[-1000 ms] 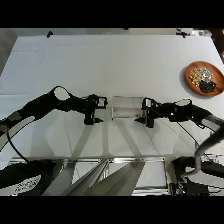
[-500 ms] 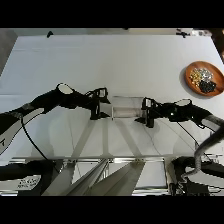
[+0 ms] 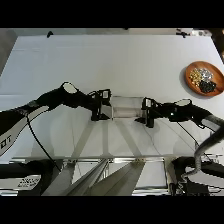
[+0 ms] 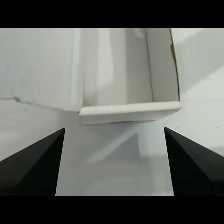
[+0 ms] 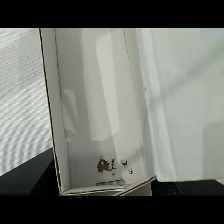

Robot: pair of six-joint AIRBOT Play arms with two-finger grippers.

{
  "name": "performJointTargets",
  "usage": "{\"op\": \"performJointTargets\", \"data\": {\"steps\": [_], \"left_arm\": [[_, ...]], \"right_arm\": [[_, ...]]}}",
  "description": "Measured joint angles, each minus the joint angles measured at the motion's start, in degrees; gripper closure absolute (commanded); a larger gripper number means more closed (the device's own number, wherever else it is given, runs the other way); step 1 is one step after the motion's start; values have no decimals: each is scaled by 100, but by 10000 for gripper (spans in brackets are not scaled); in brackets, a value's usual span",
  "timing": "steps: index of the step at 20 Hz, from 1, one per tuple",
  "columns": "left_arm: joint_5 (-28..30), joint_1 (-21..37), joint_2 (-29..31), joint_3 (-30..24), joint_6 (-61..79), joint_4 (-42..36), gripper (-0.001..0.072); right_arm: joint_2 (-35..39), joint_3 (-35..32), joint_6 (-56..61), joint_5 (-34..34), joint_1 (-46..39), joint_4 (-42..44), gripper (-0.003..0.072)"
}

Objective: Fold the box and place the chain.

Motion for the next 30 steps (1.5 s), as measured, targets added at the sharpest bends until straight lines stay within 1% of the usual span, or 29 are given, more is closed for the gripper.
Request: {"op": "performJointTargets", "data": {"steps": [6,9,22,23,25,26,28,30], "left_arm": [[138,-166,-90,7,-201,-24,12],[195,-232,-131,7,-234,-155,12],[420,-374,-343,7,-271,-472,19],[426,-380,-356,7,-269,-479,50],[422,-393,-369,7,-254,-485,165],[422,-396,-372,9,-254,-498,239],[424,-400,-378,11,-254,-505,337],[426,-400,-380,11,-254,-505,379]], "right_arm": [[0,0,0,0,0,0,283],[0,0,2,0,0,0,283],[0,0,2,0,-2,0,283],[0,0,2,0,-2,0,283],[0,0,2,0,0,0,283],[0,0,4,0,-2,2,283],[0,0,2,0,-2,2,283],[0,0,2,0,-2,2,283]]}}
